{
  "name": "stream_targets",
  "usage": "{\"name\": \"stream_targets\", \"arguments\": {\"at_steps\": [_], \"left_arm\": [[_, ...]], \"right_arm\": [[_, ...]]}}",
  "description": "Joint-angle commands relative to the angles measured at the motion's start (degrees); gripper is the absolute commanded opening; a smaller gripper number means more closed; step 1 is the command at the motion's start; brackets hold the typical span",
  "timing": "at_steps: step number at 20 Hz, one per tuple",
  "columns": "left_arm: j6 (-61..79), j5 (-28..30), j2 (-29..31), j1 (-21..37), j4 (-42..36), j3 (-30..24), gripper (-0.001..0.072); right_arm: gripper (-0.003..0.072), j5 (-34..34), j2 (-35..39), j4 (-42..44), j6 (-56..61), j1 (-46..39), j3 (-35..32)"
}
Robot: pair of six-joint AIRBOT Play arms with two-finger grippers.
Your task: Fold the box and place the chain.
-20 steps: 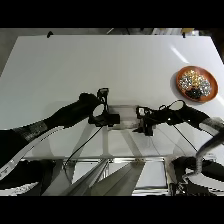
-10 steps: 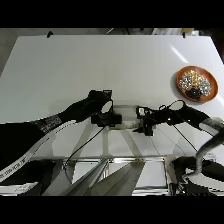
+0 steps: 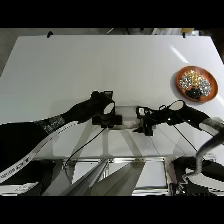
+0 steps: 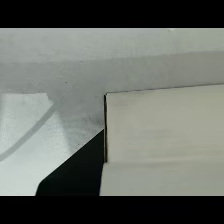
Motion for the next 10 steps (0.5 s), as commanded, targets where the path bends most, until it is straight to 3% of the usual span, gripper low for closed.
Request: {"name": "stream_targets", "arguments": {"at_steps": [1, 5, 6, 7, 8, 10], "left_arm": [[-0.5, 0.1, -0.1, -0.2, 0.5, 0.0, 0.0027], [-0.5, 0.0, 0.0, -0.1, 0.2, 0.0, 0.0046], [-0.5, -0.1, 0.0, -0.1, 0.2, 0.0, 0.0118], [-0.5, -0.4, 0.0, -0.1, 0.2, 0.0, 0.0235], [-0.5, -0.8, 0.0, -0.1, 0.2, 0.0, 0.0295], [-0.4, -1.1, 0.7, -0.1, 0.3, 0.0, 0.0293]], "right_arm": [[0.0397, 0.0, 0.0, 0.0, 0.0, 0.0, 0.0], [0.0397, 0.0, 0.0, 0.0, 0.0, 0.0, 0.0], [0.0397, 0.0, 0.0, 0.0, 0.0, 0.0, 0.0], [0.0397, 0.0, 0.0, 0.0, 0.0, 0.0, 0.0], [0.0397, 0.0, 0.0, 0.0, 0.0, 0.0, 0.0], [0.0397, 0.0, 0.0, 0.0, 0.0, 0.0, 0.0]]}}
